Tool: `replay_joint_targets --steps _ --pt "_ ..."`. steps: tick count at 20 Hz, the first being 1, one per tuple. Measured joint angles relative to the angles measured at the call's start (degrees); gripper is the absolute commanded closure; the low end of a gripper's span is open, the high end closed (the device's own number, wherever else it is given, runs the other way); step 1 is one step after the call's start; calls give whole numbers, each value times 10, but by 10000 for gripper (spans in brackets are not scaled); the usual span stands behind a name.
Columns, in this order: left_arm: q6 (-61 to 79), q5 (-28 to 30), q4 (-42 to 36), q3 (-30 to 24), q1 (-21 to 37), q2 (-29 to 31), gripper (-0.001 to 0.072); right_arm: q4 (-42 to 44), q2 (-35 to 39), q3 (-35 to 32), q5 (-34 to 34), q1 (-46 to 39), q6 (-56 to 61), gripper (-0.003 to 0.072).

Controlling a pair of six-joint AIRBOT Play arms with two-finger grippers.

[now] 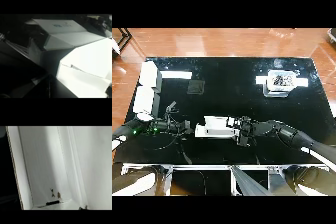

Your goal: Fold the box and place the chain.

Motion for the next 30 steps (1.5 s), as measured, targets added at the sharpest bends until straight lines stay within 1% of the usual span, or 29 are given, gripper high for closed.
replay_joint_targets --steps 2,3,4,5,6,8,9,13,20,25,29,30 --pt "17 -3 -15 0 0 0 676 0 0 0 0 0 0 436" --pt "24 -3 -23 0 -1 3 618 0 0 0 0 0 0 436" --pt "28 -3 -34 -1 0 7 602 0 0 0 0 0 0 437" --pt "32 -4 -39 0 0 14 528 0 0 0 0 0 0 436" --pt "35 -7 -44 0 0 21 390 0 0 0 0 0 0 437" --pt "38 -28 -66 4 0 36 260 0 0 0 0 0 0 437" --pt "40 -39 -70 5 0 42 247 0 0 0 0 0 0 436" --pt "43 -74 -104 12 0 57 247 0 0 0 0 0 0 436" --pt "48 -115 -135 27 -10 62 257 0 0 0 0 0 0 437" --pt "37 -124 -137 35 -30 71 260 0 0 0 0 0 0 437" --pt "28 -125 -133 37 -35 82 280 0 0 0 0 0 0 437" --pt "26 -125 -131 37 -34 84 303 0 0 0 0 0 0 437"
